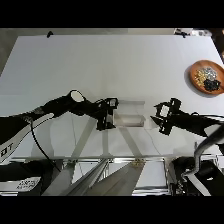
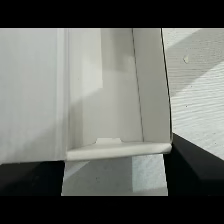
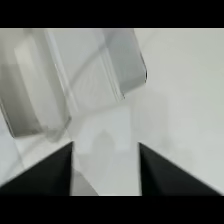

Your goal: Fold the box and place the chain.

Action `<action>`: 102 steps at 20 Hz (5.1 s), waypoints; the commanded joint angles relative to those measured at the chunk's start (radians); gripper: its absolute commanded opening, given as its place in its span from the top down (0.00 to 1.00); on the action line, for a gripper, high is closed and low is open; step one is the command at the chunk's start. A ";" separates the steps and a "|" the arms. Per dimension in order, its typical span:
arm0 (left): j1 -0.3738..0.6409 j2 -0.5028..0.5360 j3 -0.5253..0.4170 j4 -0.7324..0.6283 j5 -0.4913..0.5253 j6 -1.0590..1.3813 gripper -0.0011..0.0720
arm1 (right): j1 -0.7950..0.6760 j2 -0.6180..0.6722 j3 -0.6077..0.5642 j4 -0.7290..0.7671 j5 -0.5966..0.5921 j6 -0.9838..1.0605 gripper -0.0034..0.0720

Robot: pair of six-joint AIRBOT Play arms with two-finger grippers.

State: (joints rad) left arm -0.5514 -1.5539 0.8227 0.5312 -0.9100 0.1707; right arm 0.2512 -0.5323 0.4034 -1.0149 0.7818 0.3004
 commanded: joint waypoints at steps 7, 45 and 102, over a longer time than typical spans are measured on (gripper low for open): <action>0.001 0.000 0.001 0.004 0.001 0.001 0.31 | 0.000 -0.126 0.000 0.414 0.028 -0.209 0.94; 0.001 0.000 0.001 0.004 0.001 0.001 0.31 | 0.000 -0.028 -0.020 -0.213 0.243 0.285 0.69; 0.001 0.000 0.001 0.004 0.001 0.001 0.31 | 0.218 -0.116 -0.022 -0.222 0.076 0.534 0.92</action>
State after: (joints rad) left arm -0.5499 -1.5547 0.8230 0.5350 -0.9092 0.1711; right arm 0.4702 -0.7269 0.3813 -1.1858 0.7967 0.6861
